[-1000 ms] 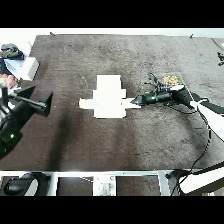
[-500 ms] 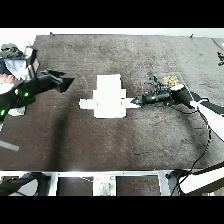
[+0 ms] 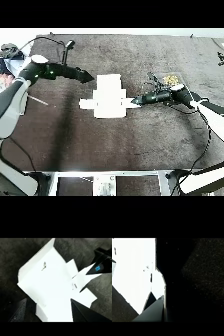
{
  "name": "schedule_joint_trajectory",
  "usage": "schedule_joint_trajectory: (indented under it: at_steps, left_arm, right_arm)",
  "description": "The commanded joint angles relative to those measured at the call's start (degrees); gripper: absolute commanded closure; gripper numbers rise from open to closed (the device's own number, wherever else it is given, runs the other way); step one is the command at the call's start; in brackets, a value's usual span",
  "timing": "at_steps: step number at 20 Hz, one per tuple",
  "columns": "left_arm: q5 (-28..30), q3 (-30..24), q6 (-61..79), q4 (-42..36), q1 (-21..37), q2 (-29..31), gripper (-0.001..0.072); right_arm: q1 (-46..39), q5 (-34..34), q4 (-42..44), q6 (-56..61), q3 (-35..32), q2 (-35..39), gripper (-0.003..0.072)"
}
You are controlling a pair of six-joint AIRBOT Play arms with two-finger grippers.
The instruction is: Fold the box and place the chain.
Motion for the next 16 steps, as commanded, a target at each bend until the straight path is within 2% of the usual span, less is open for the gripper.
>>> schedule_joint_trajectory:
  at_steps: [1,4,6,11,12,13,16]
  left_arm:
    - [-3.91,11.19,-10.29,7.08,-1.79,-7.93,0.0103]
    - [-5.86,15.3,-11.3,6.64,-1.97,-12.15,0.0103]
    - [-7.91,16.17,-10.75,5.2,-1.97,-14.34,0.0103]
    - [-12.87,16.17,-10.4,2.69,-1.97,-18.73,0.0104]
    - [-13.88,16.17,-9.55,0.28,-1.97,-19.56,0.0111]
    - [-14.56,16.17,-8.22,-1.9,-1.97,-20.26,0.0157]
    - [-14.67,16.17,-7.61,-2.73,-1.97,-21.2,0.0156]
  right_arm:
    - [0.02,0.0,-0.02,-0.07,0.07,0.04,0.0698]
    - [0.02,0.07,-0.04,-0.24,0.07,0.04,0.0698]
    - [0.02,0.04,-0.04,-0.22,0.07,0.04,0.0698]
    - [0.02,0.04,-0.02,-0.24,0.07,0.04,0.0698]
    - [0.02,0.02,-0.02,-0.24,0.07,0.04,0.0698]
    - [0.02,0.07,-0.02,-0.52,0.07,0.04,0.0697]
    - [0.02,0.07,0.0,-0.66,0.07,0.04,0.0697]
